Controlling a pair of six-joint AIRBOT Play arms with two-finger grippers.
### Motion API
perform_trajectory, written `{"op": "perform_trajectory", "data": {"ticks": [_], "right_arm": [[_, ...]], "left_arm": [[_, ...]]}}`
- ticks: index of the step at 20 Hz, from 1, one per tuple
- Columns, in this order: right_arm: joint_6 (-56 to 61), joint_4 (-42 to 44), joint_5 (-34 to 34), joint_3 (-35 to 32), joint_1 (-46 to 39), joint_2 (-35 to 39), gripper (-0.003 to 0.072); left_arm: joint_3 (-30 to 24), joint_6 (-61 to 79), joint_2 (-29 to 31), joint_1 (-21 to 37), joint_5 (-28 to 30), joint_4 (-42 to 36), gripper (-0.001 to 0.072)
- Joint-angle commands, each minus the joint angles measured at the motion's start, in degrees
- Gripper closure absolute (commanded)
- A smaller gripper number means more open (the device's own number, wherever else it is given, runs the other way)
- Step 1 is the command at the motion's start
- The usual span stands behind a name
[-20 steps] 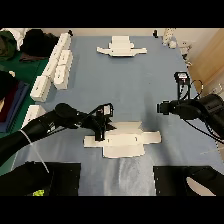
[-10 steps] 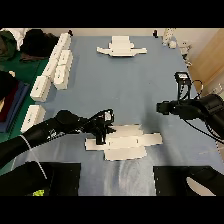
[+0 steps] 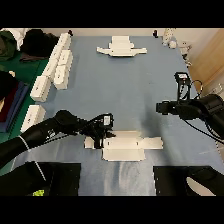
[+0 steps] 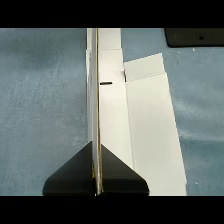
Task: Fold the box.
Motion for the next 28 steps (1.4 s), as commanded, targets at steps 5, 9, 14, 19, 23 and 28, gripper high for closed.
{"op": "perform_trajectory", "data": {"ticks": [5, 9, 14, 19, 23, 28], "right_arm": [[0.0, 1.4, 0.0, 0.0, 0.0, 0.0, 0.0463], [0.0, 3.1, 0.0, 0.0, 0.0, 0.1, 0.0463], [-0.1, 9.4, -1.5, 0.1, 0.0, 0.1, 0.0465], [-1.6, 13.0, -2.9, 0.1, 0.0, 0.1, 0.0466], [-1.6, 13.4, -3.5, 0.1, 0.0, 0.1, 0.0466], [-2.7, 13.4, -3.4, 0.1, 0.0, 0.1, 0.0466]], "left_arm": [[0.0, 0.0, 0.0, 0.4, -0.6, 1.4, 0.0693], [0.0, 0.0, 0.1, 0.4, 1.1, 1.3, 0.0693], [0.0, 0.0, 0.1, 0.4, 1.9, 1.3, 0.0693], [0.0, 0.0, 0.1, 0.4, 1.9, 1.3, 0.0693], [0.0, 0.0, 0.1, 0.4, 1.9, 1.3, 0.0693], [0.0, 0.0, 0.1, 0.4, 1.9, 1.3, 0.0694]]}}
